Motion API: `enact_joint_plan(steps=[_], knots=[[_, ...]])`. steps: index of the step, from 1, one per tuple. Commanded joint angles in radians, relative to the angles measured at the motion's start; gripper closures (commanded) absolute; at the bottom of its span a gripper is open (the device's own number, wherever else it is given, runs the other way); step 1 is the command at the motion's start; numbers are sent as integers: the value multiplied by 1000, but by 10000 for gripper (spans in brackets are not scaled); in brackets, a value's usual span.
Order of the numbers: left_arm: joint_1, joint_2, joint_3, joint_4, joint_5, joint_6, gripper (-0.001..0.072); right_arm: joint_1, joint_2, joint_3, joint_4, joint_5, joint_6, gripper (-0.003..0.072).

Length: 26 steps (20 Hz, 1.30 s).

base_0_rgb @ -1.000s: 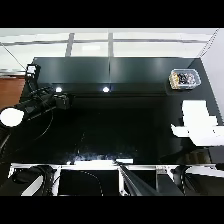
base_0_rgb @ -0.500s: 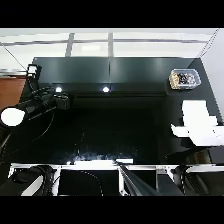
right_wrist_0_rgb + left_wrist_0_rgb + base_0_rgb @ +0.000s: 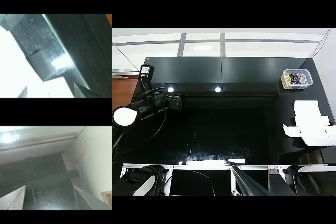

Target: Fold the box and place the chain.

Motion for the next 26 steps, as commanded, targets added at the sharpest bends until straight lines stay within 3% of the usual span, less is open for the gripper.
enact_joint_plan(steps=[1,7,10,15,20,23,26], knots=[[0,0,0,0,-1,0,5,0,24,-19,-66,-9,10,62],[0,0,0,0,2,0,5,42,42,-58,-93,-19,10,81],[0,0,0,0,2,0,5,68,48,-58,-92,-3,-9,664],[0,0,0,0,2,0,5,105,85,-113,39,16,-80,667],[0,0,0,0,18,0,5,193,128,-239,207,61,-75,668],[0,0,0,0,74,0,6,311,135,-332,370,96,-69,670],[0,0,0,-22,86,0,6,494,174,-427,463,6,-56,670]])
